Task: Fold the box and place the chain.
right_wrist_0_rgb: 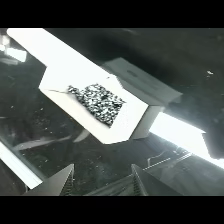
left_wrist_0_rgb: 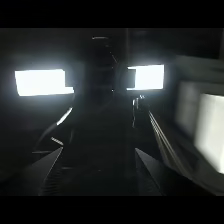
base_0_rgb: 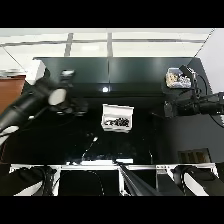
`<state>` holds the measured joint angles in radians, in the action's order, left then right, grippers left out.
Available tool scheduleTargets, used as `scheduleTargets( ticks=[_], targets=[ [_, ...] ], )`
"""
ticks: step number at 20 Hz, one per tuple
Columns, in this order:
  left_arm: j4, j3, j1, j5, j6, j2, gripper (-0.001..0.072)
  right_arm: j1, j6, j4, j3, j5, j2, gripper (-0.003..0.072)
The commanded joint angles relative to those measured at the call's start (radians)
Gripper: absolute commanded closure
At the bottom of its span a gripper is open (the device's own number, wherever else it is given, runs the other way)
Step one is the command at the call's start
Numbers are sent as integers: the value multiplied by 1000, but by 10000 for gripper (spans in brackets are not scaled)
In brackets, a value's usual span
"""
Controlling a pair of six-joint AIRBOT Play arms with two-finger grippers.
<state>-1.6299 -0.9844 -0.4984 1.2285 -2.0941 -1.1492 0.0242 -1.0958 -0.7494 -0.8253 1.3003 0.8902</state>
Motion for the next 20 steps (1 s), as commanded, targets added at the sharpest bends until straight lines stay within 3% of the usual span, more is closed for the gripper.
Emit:
scheduleTargets(
  ticks=[1,3,4,5,8,11,14,20],
  targets=[
    [403,234,259,-212,439,107,206,1,1,-24,-1,-35,-1,274],
    [752,318,326,-272,1188,106,223,1,1,-29,-1,-68,-1,274],
    [855,352,330,-276,1488,105,180,1,1,-29,-1,-83,-1,274],
    [921,380,323,-291,1729,100,-10,0,1,-31,-1,-94,-1,274],
    [945,403,280,-343,2285,64,-7,0,1,-34,-1,-114,-1,274],
    [1012,374,237,-385,2477,-29,-7,0,1,-34,-1,-119,0,274],
    [1079,300,217,-294,2580,-148,-6,0,1,-34,-1,-119,0,274],
    [1124,250,204,-270,2566,-260,-7,0,1,-34,-1,-119,0,274]
  ],
)
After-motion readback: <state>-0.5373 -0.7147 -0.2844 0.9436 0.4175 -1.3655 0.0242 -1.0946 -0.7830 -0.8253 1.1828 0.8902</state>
